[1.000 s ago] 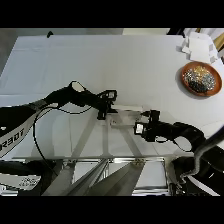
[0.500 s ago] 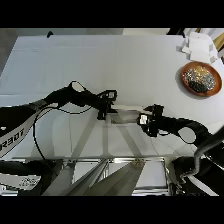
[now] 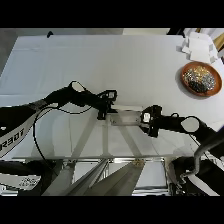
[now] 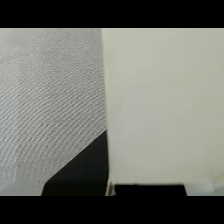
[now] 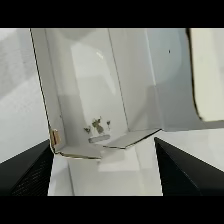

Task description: Fold the box and place the chain.

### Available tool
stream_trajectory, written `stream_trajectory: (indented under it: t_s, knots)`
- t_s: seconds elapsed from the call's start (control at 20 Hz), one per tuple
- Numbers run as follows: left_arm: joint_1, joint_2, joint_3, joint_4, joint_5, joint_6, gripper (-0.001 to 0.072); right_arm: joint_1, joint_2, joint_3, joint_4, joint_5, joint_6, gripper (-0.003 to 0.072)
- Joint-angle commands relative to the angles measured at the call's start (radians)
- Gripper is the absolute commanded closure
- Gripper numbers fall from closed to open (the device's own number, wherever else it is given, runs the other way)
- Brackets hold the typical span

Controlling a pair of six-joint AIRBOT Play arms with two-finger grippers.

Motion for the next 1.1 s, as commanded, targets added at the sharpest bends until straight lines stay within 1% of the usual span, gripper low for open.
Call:
stream_trajectory:
  t_s: [0.0, 0.2, 0.3, 0.5, 0.8, 0.9, 1.05]
  knots:
    - [0.000, -0.001, 0.000, 0.000, 0.000, 0.000, 0.0699, -0.077, -0.040, 0.016, 0.086, 0.081, -0.110, 0.0015]
    - [0.000, -0.001, 0.000, 0.000, 0.000, 0.000, 0.0699, -0.130, -0.077, 0.024, 0.167, 0.126, -0.224, 0.0015]
    - [0.000, 0.000, 0.000, 0.000, 0.000, 0.000, 0.0699, -0.145, -0.105, 0.024, 0.185, 0.128, -0.261, 0.0015]
    - [0.000, 0.000, 0.000, 0.000, 0.000, 0.000, 0.0699, -0.146, -0.175, 0.047, 0.204, 0.173, -0.341, 0.0015]
    - [0.000, -0.001, 0.000, 0.000, 0.000, 0.000, 0.0699, -0.146, -0.305, 0.152, 0.202, 0.246, -0.343, 0.0015]
    - [0.000, -0.001, 0.000, 0.000, 0.000, 0.000, 0.0699, -0.146, -0.338, 0.161, 0.201, 0.279, -0.347, 0.0015]
    - [0.000, -0.001, 0.000, 0.000, 0.000, 0.000, 0.0699, -0.146, -0.361, 0.162, 0.201, 0.279, -0.370, 0.0018]
